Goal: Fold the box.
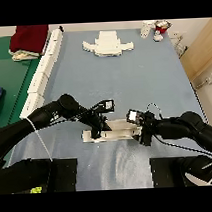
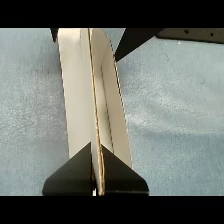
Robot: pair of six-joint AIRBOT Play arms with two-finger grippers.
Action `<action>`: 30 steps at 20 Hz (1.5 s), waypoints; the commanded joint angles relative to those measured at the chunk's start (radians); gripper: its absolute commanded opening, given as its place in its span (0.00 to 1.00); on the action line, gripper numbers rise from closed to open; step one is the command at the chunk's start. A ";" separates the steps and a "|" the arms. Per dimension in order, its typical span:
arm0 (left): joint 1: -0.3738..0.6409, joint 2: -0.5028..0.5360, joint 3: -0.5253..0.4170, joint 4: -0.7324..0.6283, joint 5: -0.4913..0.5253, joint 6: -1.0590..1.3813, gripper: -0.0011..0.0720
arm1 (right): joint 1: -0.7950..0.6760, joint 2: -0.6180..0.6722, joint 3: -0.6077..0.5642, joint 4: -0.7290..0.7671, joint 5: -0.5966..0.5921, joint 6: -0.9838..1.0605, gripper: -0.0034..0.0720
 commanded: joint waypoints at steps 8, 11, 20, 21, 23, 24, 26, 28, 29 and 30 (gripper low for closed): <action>0.000 0.001 0.000 0.000 0.000 0.000 0.03 | -0.119 -0.126 -0.039 0.322 -0.044 -0.451 1.00; 0.000 0.001 0.000 0.000 0.000 0.000 0.03 | -0.119 -0.126 -0.050 0.331 -0.063 -0.447 1.00; 0.000 0.001 0.000 0.000 0.000 0.000 0.03 | -0.118 -0.106 -0.033 0.284 -0.058 -0.428 1.00; 0.000 0.001 0.000 0.000 0.000 0.000 0.03 | -0.118 -0.108 -0.033 0.284 -0.059 -0.429 1.00; 0.000 0.001 0.000 0.000 0.000 0.000 0.03 | -0.118 -0.109 -0.034 0.283 -0.041 -0.430 1.00; 0.000 0.001 0.000 0.000 0.000 0.000 0.03 | -0.118 -0.109 -0.036 0.281 -0.025 -0.430 1.00; 0.000 0.001 0.000 0.000 0.000 0.000 0.03 | -0.119 -0.110 -0.042 0.276 0.001 -0.433 1.00; 0.000 0.001 0.000 0.000 0.000 0.000 0.03 | -0.118 -0.126 -0.049 0.277 0.010 -0.440 1.00; 0.000 0.001 0.000 0.000 0.000 0.000 0.03 | -0.117 -0.139 -0.051 0.278 0.010 -0.441 1.00; 0.000 0.001 0.000 0.000 0.000 0.000 0.03 | -0.116 -0.151 -0.051 0.278 0.011 -0.441 1.00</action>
